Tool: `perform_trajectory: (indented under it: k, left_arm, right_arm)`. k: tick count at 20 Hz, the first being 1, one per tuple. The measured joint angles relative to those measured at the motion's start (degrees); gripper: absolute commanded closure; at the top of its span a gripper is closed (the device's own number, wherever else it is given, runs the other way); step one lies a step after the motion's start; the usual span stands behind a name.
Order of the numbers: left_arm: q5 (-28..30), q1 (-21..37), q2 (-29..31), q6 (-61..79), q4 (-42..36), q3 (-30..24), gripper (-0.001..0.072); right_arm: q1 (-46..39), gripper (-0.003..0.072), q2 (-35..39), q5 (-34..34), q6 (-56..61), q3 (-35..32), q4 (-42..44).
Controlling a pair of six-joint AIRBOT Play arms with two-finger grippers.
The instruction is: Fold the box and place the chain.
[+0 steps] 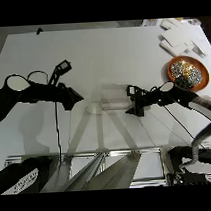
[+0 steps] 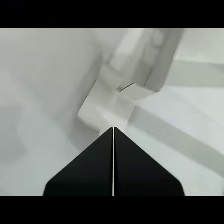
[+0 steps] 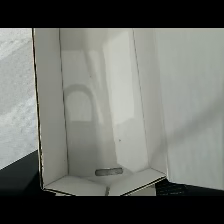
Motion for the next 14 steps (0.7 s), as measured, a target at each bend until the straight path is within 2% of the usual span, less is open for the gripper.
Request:
perform_trajectory:
  k: [3, 6, 10, 14]
  left_arm:
    - [1.38, 2.36, -1.75, -13.42, 2.80, -1.51, 0.0706]
    - [3.87, 2.01, -8.04, -22.99, 2.82, -2.34, 0.0706]
    - [6.51, -1.18, -15.54, -28.15, -1.33, -2.71, 0.0707]
    - [9.64, -3.50, -18.27, -29.94, -5.35, -2.78, 0.0707]
  right_arm:
    - [0.02, 0.0289, 0.00, 0.00, 0.00, 0.00, -0.02]
    - [0.00, 0.0289, 0.00, -0.02, -0.02, 0.00, -0.04]
    - [0.02, 0.0289, 0.00, -0.02, -0.02, 0.00, -0.04]
    - [0.00, 0.0289, 0.00, -0.02, -0.02, 0.00, -0.04]
